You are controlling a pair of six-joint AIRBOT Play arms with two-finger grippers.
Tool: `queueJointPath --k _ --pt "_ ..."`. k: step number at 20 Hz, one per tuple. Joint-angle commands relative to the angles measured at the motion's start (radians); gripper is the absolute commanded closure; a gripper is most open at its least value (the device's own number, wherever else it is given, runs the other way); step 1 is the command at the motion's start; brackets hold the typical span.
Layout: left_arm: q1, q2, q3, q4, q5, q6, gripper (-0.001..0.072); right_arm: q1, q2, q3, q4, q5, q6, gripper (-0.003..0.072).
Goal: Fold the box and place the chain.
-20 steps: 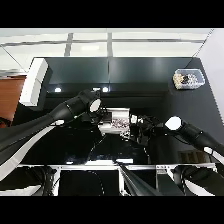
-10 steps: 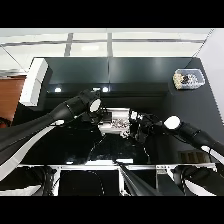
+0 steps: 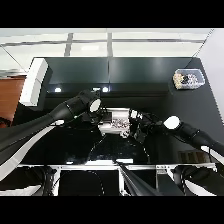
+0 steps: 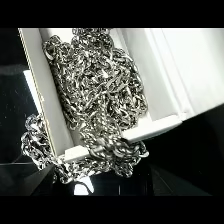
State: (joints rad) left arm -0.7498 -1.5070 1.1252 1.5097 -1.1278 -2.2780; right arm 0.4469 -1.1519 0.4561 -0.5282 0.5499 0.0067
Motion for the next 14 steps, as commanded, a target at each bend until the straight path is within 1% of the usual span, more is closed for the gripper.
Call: queueJointPath --k 1,6,7,8,12,13,14 --pt "0.000 0.000 0.000 0.000 0.001 0.000 0.0682 0.026 -0.011 0.000 -0.004 -0.034 0.000 -0.0020" --pt "0.000 0.000 0.000 0.000 0.001 0.000 0.0682 0.053 -0.031 0.003 -0.036 -0.048 0.041 -0.0018" --pt "0.000 0.000 0.000 0.000 0.001 0.000 0.0682 0.053 -0.031 0.003 -0.054 -0.058 0.056 0.0058" --pt "0.000 0.000 0.000 0.000 0.001 0.000 0.0683 0.051 -0.031 0.003 -0.077 -0.057 0.077 0.0097" --pt "0.000 0.000 0.000 0.000 0.001 0.000 0.0682 0.052 -0.031 0.003 -0.185 -0.057 0.188 0.0099" --pt "0.000 0.000 0.000 0.000 0.001 0.000 0.0682 0.051 -0.031 0.003 -0.203 -0.057 0.203 0.0119" --pt "0.000 0.000 0.000 0.000 0.001 0.000 0.0683 0.052 -0.031 0.003 -0.214 -0.056 0.214 0.0238"
